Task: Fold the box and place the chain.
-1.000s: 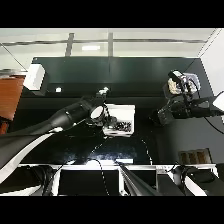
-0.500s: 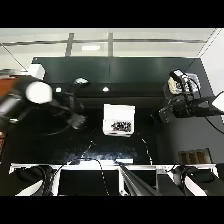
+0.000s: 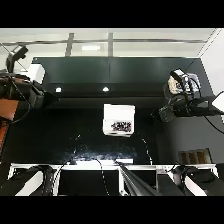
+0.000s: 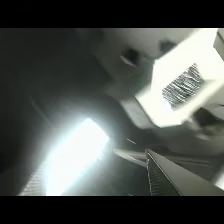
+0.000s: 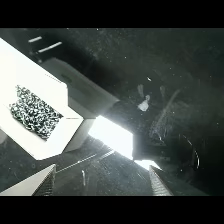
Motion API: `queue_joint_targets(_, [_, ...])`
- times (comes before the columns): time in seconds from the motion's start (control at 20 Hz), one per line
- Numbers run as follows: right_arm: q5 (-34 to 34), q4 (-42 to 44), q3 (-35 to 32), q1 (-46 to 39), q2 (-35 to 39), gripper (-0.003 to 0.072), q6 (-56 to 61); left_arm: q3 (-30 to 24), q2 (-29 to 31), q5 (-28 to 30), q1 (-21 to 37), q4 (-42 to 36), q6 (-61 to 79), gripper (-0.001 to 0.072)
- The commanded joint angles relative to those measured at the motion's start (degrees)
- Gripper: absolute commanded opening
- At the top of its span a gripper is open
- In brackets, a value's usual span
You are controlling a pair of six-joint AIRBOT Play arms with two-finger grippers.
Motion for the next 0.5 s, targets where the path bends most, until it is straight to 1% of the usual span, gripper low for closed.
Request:
queue_joint_targets(0.0, [0.02,-0.09,0.00,-0.02,0.02,0.0705,0.02,-0.02,-2.58,3.04,2.64,-3.30,16.50,0.0703])
queue_joint_targets(0.05, [0.02,-0.07,0.00,-0.02,0.02,0.0705,0.02,-0.07,-3.58,2.49,2.27,-3.10,18.84,0.0702])
queue_joint_targets(0.15, [-0.39,0.11,0.00,-0.02,0.02,0.0705,0.68,-0.44,-4.96,6.84,1.03,-3.91,23.89,0.0693])
queue_joint_targets(0.2, [-1.05,0.09,0.00,-0.02,0.02,0.0705,1.62,-0.37,-6.05,7.21,0.33,-5.18,27.12,0.0693])
queue_joint_targets(0.3, [-2.34,0.11,0.00,0.00,0.02,0.0705,2.62,-0.39,-8.09,6.16,-1.55,-7.78,32.02,0.0692])
queue_joint_targets(0.45, [-2.32,0.09,0.00,0.00,0.02,0.0705,3.32,-0.72,-8.92,2.89,-4.59,-7.65,37.53,0.0691])
